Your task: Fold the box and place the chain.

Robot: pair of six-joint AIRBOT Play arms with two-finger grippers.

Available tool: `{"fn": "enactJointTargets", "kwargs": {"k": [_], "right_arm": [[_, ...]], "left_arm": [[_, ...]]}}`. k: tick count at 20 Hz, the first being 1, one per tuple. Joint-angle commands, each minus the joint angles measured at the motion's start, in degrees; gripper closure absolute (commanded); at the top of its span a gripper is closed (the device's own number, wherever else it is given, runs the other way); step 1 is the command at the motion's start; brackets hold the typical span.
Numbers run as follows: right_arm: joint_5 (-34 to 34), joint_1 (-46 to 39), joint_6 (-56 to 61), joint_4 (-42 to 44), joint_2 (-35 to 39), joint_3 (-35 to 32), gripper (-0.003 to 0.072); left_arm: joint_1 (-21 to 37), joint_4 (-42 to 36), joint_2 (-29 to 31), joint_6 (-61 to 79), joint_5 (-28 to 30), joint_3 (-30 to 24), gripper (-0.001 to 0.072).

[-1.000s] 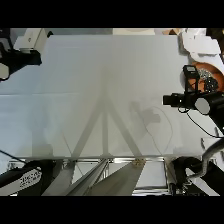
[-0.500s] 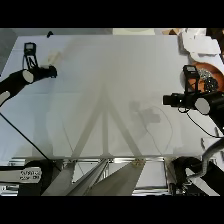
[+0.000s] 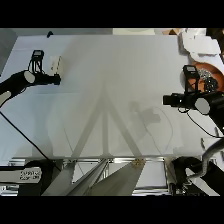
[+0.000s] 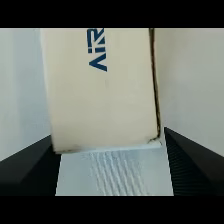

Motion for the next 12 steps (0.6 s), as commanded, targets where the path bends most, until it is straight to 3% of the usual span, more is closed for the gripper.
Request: {"fn": "enactJointTargets", "kwargs": {"k": [1, 7, 12], "right_arm": [[0.0, 0.0, 0.0, 0.0, 0.0, 0.0, 0.0675], [0.0, 0.0, 0.0, 0.0, 0.0, 0.0, 0.0675], [0.0, 0.0, 0.0, 0.0, 0.0, 0.0, 0.0675]], "left_arm": [[0.0, 0.0, 4.9, 2.2, -3.3, 0.0, 0.0013], [-0.3, 0.0, 12.5, 2.2, -5.7, 0.0, 0.0015], [-4.5, 0.0, 15.2, 4.2, -8.7, 0.0, 0.0015]]}}
